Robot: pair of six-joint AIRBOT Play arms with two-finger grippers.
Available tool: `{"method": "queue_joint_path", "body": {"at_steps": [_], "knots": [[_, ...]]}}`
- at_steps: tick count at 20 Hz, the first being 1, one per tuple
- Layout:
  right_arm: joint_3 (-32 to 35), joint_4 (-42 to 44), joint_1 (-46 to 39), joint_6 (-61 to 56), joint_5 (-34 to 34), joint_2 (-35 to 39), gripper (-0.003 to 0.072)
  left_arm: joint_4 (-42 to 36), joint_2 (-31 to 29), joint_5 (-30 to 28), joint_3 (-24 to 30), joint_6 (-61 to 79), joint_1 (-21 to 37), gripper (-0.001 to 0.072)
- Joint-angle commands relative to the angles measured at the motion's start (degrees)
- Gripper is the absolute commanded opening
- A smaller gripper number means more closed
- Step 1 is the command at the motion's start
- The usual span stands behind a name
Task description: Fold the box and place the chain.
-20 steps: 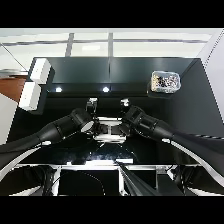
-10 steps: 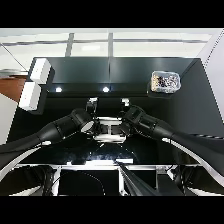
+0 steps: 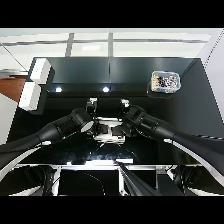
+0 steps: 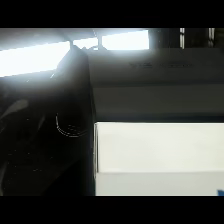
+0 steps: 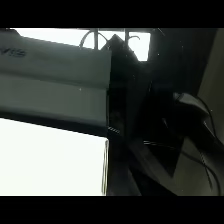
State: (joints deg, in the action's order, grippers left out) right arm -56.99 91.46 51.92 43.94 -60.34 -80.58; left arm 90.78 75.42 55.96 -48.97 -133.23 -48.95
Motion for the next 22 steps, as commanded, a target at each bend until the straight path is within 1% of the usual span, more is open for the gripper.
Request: {"method": "queue_joint_path", "body": {"at_steps": [1,3,5,8,10,11,12,14,16,19,20,21,22], "knots": [[0.0,0.0,0.0,2.0,-0.8,2.4,0.0374,0.0,0.0,0.0,0.0,-0.1,0.0,0.0029],[-0.1,0.0,0.0,3.7,-1.9,5.2,0.0374,0.0,0.0,0.0,0.0,-0.1,0.0,0.0029],[-0.1,0.0,0.0,6.8,-2.3,9.6,0.0374,0.0,0.0,0.0,0.0,-0.1,0.0,0.0029],[-0.1,-0.1,-1.0,11.5,-5.2,17.8,0.0374,0.1,0.0,0.0,0.0,-0.1,0.1,0.0028],[-0.1,-2.2,-3.8,13.8,-7.0,23.3,0.0374,0.3,0.0,-0.5,0.0,-0.1,0.7,0.0028],[-0.1,-5.2,-5.6,13.8,-7.9,25.5,0.0373,0.7,0.0,-0.7,0.0,-0.1,1.3,0.0028],[-0.1,-10.3,-7.6,13.8,-9.4,27.1,0.0373,0.8,0.1,-1.1,0.0,-0.1,2.0,0.0027],[0.0,-21.3,-12.3,13.7,-12.4,27.6,0.0373,0.7,0.7,-1.8,0.0,-1.3,3.4,0.0028],[1.6,-27.8,-19.1,13.7,-9.9,27.5,0.0373,0.7,0.9,-2.0,0.0,-1.9,4.1,0.0027],[5.8,-30.0,-29.9,11.5,-1.7,26.4,0.0378,1.7,0.9,-2.4,0.0,-2.0,4.4,0.0027],[6.4,-28.9,-33.2,11.1,1.1,24.9,0.06,1.7,0.9,-2.3,0.0,-2.0,4.5,0.0028],[6.1,-26.8,-36.8,11.2,4.9,22.7,0.0701,1.7,0.9,-2.3,0.0,-2.0,4.4,0.0027],[5.3,-23.8,-39.6,11.3,8.9,20.5,0.07,1.7,0.9,-2.1,0.0,-2.0,4.3,0.0028]]}}
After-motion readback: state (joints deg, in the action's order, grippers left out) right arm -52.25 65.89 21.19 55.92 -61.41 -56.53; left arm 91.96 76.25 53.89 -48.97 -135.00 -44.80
